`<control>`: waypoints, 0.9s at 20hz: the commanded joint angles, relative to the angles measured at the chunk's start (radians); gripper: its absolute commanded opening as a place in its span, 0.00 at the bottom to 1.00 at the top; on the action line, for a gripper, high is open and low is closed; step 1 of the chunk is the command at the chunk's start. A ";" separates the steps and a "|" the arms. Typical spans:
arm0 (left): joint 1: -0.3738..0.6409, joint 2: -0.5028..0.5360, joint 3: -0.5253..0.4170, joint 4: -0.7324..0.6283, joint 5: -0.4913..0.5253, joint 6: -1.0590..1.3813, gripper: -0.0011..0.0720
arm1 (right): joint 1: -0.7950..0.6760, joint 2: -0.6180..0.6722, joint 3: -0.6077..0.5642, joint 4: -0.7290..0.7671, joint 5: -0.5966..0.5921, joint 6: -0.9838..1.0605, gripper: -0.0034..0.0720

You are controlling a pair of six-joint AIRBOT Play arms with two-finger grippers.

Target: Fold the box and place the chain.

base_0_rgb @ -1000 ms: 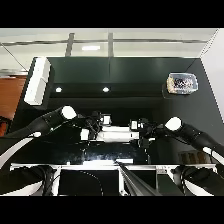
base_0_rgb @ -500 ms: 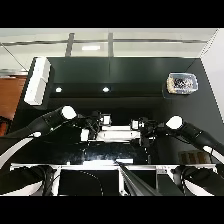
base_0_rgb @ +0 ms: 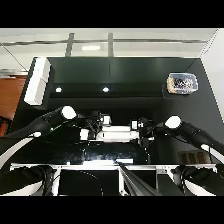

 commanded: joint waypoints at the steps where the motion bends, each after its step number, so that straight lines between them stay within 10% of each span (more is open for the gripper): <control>1: 0.000 0.000 0.001 -0.002 0.000 0.001 0.05 | 0.019 -0.004 -0.001 -0.026 -0.008 0.007 0.81; 18: 0.000 0.000 0.001 -0.001 0.000 0.001 0.05 | 0.032 -0.005 -0.002 -0.043 -0.043 0.048 0.74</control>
